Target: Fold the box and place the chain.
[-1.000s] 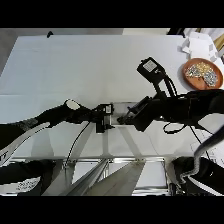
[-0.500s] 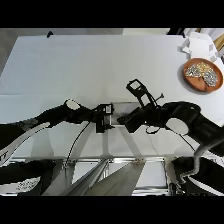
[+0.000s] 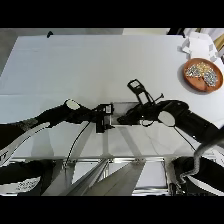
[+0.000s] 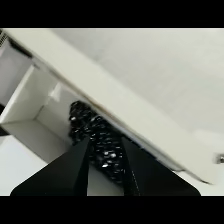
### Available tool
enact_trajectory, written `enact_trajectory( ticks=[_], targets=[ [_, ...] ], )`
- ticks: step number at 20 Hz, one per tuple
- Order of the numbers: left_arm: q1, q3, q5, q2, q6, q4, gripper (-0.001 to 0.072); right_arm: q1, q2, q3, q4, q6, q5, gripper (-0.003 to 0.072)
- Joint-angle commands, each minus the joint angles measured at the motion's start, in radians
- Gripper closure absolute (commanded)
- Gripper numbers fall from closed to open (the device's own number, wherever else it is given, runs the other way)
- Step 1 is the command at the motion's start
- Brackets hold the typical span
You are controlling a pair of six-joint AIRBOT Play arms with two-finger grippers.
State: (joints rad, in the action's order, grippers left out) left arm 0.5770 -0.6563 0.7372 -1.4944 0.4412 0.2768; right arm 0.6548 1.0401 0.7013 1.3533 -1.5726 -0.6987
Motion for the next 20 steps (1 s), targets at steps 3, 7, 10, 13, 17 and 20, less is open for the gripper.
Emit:
enact_trajectory(
  ticks=[3,7,10,13,17,20],
  targets=[
    [0.0,0.0,0.0,0.001,0.0,0.0,0.039,-0.203,-0.187,0.016,0.0,0.079,-0.082,0.0464],
    [0.0,0.0,0.0,0.001,0.0,0.0,0.039,-0.372,-0.187,0.016,0.01,0.089,-0.148,0.0464],
    [0.0,0.0,0.0,0.001,0.0,0.0,0.039,-0.474,-0.075,0.016,0.018,0.085,-0.13,0.0462],
    [0.0,0.0,0.0,0.001,0.0,0.0,0.039,-0.507,0.072,0.016,0.06,0.086,-0.048,0.0392],
    [0.0,0.0,0.0,0.001,0.0,0.0,0.039,-0.507,0.209,0.057,0.131,0.085,0.024,0.034],
    [0.0,0.0,0.0,0.001,0.0,0.0,0.039,-0.507,0.27,0.101,0.144,0.085,-0.004,0.034]
  ],
)
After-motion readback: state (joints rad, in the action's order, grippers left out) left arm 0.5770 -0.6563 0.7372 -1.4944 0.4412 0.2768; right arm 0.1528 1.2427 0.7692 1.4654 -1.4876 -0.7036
